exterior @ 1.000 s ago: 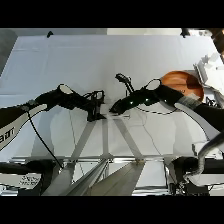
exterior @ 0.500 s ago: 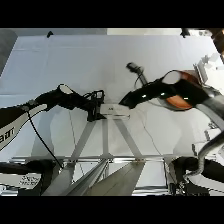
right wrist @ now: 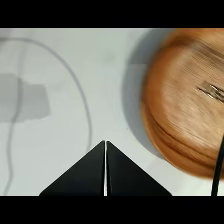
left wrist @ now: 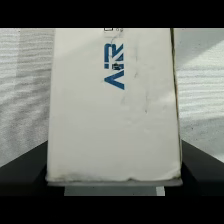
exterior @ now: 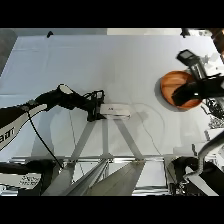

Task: Fold the box and place the chain.

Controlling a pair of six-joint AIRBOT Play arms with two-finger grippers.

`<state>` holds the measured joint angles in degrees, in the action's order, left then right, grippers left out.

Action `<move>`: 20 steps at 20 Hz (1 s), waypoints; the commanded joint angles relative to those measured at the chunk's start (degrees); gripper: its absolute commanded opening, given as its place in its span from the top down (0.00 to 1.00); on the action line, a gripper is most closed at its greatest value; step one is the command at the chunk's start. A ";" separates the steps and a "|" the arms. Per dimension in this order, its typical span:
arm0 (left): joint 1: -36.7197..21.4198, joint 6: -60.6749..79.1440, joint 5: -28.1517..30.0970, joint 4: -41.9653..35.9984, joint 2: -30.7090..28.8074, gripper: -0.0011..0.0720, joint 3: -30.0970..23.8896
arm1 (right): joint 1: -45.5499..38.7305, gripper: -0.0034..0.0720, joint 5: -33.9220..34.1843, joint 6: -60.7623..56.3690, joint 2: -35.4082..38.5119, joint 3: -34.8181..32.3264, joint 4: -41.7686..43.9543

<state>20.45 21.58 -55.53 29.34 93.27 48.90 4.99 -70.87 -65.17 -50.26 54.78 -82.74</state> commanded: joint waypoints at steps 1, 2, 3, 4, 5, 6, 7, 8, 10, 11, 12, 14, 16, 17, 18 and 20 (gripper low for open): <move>0.00 -0.02 0.00 -0.09 0.00 0.43 -0.02 | -4.11 0.93 -2.32 -2.54 2.89 0.02 -5.92; 0.00 -0.04 0.02 -0.09 0.00 0.43 -0.02 | -4.59 0.93 -1.84 -2.56 2.86 0.02 -5.77; 0.00 -0.07 0.04 -0.11 0.00 0.45 0.00 | -4.76 0.93 -1.22 -2.58 2.86 0.02 -5.42; 0.00 -0.07 0.07 -0.13 0.00 0.55 0.00 | -4.76 0.93 -0.61 -2.58 2.86 0.02 -4.83; 0.00 -0.24 -0.04 -0.11 -0.02 0.89 -0.02 | -4.76 0.93 0.09 -2.58 2.86 0.02 -3.69; -0.04 -0.28 -0.20 -0.09 -0.13 0.97 0.00 | -4.76 0.93 0.76 -2.58 2.86 0.02 -2.45; -0.09 -1.18 -0.26 -0.07 -0.61 0.97 0.00 | -4.76 0.93 1.40 -2.58 2.86 0.02 -1.33; -0.15 -3.08 -0.52 0.35 -1.60 0.97 0.00 | -4.76 0.93 1.95 -2.56 2.86 0.02 -0.35; -0.57 -9.68 -0.50 4.42 -5.90 0.97 0.00 | -4.76 0.93 2.64 -2.56 2.86 0.02 0.79; -1.01 -14.49 -0.37 8.33 -9.14 0.97 0.00 | -4.76 0.93 2.95 -2.56 2.86 0.02 0.94; -1.62 -19.61 -0.39 13.00 -12.48 0.97 0.00 | -4.76 0.93 3.04 -2.56 2.86 0.02 0.94; -3.26 -32.81 -0.42 24.83 -19.96 0.97 0.00 | -4.76 0.93 3.04 -2.56 2.86 0.02 0.94; -5.05 -46.53 -1.11 39.71 -27.12 0.97 0.00 | -4.76 0.93 3.04 -2.51 2.86 0.02 1.51; -5.99 -53.75 -1.51 47.50 -30.40 0.97 0.00 | -4.76 0.93 3.04 -2.51 2.86 0.02 1.99; -6.95 -59.80 -1.79 54.14 -33.09 0.97 0.00 | -4.76 0.93 3.02 -2.54 2.86 0.02 2.47; -9.68 -68.87 -2.38 65.00 -37.57 0.97 0.00 | -4.76 0.93 3.02 -2.51 2.86 0.02 3.54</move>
<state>13.63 -29.08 -57.49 74.26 62.74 48.84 0.25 -67.96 -67.68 -47.44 54.78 -80.75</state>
